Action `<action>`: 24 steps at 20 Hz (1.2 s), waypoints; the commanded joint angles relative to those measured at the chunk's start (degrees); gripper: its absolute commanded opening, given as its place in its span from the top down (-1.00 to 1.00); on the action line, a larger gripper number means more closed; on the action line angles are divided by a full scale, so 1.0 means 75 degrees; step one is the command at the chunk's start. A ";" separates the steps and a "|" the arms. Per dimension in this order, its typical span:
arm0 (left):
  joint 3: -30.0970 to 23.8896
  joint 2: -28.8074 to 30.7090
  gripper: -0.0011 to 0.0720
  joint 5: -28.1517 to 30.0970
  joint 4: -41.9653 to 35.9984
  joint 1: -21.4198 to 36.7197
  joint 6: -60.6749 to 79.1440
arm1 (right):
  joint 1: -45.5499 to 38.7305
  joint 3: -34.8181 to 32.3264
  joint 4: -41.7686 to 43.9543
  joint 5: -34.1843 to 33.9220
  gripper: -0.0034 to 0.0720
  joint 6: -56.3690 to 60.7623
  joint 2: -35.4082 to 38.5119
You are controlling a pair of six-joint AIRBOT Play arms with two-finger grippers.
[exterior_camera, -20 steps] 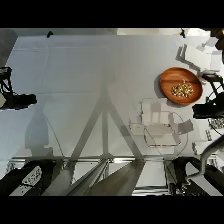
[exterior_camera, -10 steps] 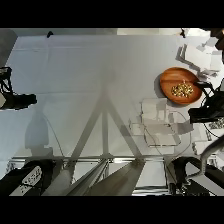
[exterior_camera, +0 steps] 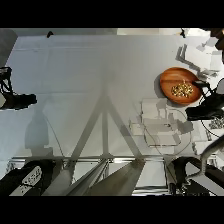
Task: Fold the box and place the chain.
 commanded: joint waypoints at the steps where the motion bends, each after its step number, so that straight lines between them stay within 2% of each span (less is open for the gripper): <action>1: 0.0003 0.0000 0.95 0.0003 0.0000 0.0000 0.0000 | -0.0006 -0.0009 -0.0020 -0.0134 -0.15 -0.0003 -0.0061; 7: 0.0003 0.0000 0.95 0.0003 0.0003 0.0000 0.0000 | -0.0006 -0.0009 -0.0015 0.0023 -0.14 0.0029 -0.1014; 8: 0.0003 0.0000 0.95 0.0003 0.0003 0.0000 0.0000 | -0.0006 -0.0009 -0.0012 0.0023 -0.06 0.0029 -0.1163; 11: 0.0003 0.0000 0.95 0.0003 0.0000 0.0000 0.0000 | -0.0006 -0.0009 0.0015 -0.0009 0.34 0.0015 -0.1381; 13: 0.0003 0.0000 0.95 0.0003 0.0000 0.0000 0.0000 | -0.0006 -0.0009 0.0044 0.0058 0.87 -0.0023 -0.1381; 15: 0.0003 0.0000 0.95 0.0003 0.0000 0.0000 0.0000 | -0.0006 -0.0009 0.0198 0.0152 0.89 -0.0140 -0.1378; 18: 0.0003 0.0000 0.95 0.0003 0.0003 0.0000 0.0000 | -0.0006 -0.0006 0.1049 0.0367 0.89 -0.0816 -0.1314; 24: 0.0003 0.0000 0.95 0.0003 0.0000 0.0000 0.0000 | -0.0006 -0.0009 0.2702 -0.0329 0.89 -0.1880 -0.0233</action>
